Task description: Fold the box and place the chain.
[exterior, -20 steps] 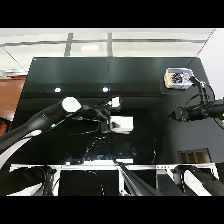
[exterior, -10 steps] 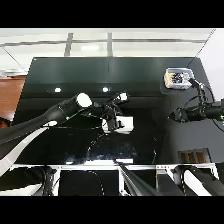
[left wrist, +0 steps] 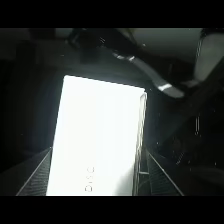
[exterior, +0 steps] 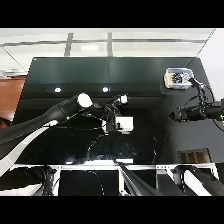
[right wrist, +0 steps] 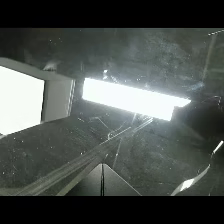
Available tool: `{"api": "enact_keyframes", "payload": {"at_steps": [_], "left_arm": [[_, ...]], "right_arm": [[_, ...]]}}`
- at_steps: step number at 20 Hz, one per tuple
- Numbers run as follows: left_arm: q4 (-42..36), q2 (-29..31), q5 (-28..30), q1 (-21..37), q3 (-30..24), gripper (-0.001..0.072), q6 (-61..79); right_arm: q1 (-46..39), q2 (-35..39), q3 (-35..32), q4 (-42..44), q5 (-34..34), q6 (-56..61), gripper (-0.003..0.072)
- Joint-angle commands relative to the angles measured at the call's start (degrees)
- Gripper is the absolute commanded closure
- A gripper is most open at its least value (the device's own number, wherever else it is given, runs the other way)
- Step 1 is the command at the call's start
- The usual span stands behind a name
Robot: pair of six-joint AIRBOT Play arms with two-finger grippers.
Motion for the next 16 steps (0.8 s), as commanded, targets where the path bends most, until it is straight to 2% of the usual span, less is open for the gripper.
{"api": "enact_keyframes", "payload": {"at_steps": [1, 5, 9, 10, 11, 12, 14, 16], "left_arm": [[1.01, -0.02, -1.68, -0.13, 0.07, -0.0004, 4.72], [6.01, -1.25, -1.49, -0.81, 0.07, -0.0004, 5.64], [8.02, -1.77, 4.26, -2.23, 0.13, 0.0015, 5.64], [8.37, -1.73, 5.03, -2.32, 0.28, 0.0044, 5.55], [10.25, -1.29, 5.62, -2.25, 0.76, 0.0231, 4.44], [12.9, -0.52, 6.47, -1.81, 1.66, 0.0304, 0.39], [19.39, 1.7, 8.52, 1.22, 4.28, 0.0305, -8.57], [24.44, 3.17, 8.57, 7.74, 8.0, 0.0305, -14.34]], "right_arm": [[-0.04, 0.02, -0.04, 0.02, -0.04, -0.04, 0.0669], [-0.04, 0.02, -0.44, 0.28, -0.09, -0.02, 0.0669], [-0.04, 0.02, -0.76, 0.33, -0.11, 0.0, 0.0669], [-0.04, 0.02, -0.76, 0.35, -0.2, 0.02, 0.0669], [-0.04, 0.02, -0.76, 0.35, -0.33, 0.02, 0.0669], [-0.04, 0.02, -0.76, 0.33, -0.35, 0.02, 0.0669], [-0.04, 0.02, -0.76, 0.33, -0.42, 0.04, 0.0669], [-0.04, 0.02, -0.76, 0.35, -1.29, 0.48, 0.0669]]}}
